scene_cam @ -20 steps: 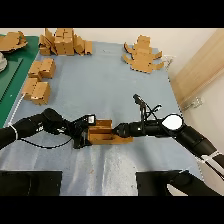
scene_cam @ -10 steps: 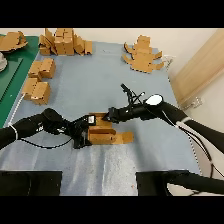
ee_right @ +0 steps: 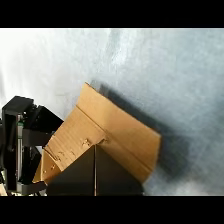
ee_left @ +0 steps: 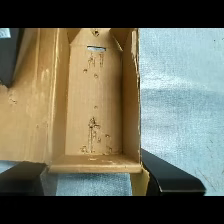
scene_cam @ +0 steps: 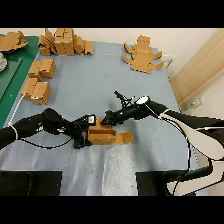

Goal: Fold the box.

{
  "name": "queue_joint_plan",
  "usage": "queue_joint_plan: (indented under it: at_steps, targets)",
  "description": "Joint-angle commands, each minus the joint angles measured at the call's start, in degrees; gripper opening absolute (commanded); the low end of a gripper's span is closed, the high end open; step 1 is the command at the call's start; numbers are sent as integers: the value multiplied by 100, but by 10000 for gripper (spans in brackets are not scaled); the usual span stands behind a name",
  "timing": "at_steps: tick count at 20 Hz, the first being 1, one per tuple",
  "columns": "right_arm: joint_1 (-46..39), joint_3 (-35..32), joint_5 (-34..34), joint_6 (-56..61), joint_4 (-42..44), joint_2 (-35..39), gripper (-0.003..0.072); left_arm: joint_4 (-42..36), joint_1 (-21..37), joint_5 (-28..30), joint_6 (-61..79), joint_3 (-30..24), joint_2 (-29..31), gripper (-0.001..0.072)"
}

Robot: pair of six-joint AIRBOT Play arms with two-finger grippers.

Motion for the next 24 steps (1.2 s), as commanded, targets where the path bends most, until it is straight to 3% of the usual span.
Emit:
queue_joint_plan:
  at_steps: [1, 5, 8, 10, 13, 14, 15, 16, 18, 22, 24]
  targets:
    - [-181, 22, 11, -546, 173, 179, 2, 2, 0, -2, 2, 4, -2, 408]
    - [-629, 17, -70, -883, -101, 1080, 2, 2, 0, 0, 2, 4, -2, 408]
    - [-815, -129, 87, -828, -990, 1937, 2, 2, 0, 0, 2, 4, -2, 408]
    - [-800, -457, 422, -463, -1810, 2542, 3, 2, 0, 0, 2, 4, -2, 408]
    - [-573, -1513, 885, -540, -2575, 3711, 4, 2, 0, 0, 2, 4, -2, 408]
    - [-435, -1878, 896, -638, -2715, 4074, 31, 2, 0, 2, 2, 4, -2, 408]
    - [-267, -2227, 774, -841, -2769, 4411, 231, 2, 0, 2, 2, 4, -2, 408]
    - [-105, -2494, 529, -1102, -2835, 4647, 373, 2, 0, 0, 2, 4, -2, 408]
    - [177, -2719, -33, -1545, -3034, 4747, 537, 2, 0, 0, 2, 4, -2, 408]
    - [636, -2693, -1598, -2481, -3189, 4138, 539, 2, 0, 2, 2, 4, -2, 408]
    - [826, -2573, -1875, -2911, -3187, 3746, 538, 2, 0, 2, 2, 4, -2, 408]
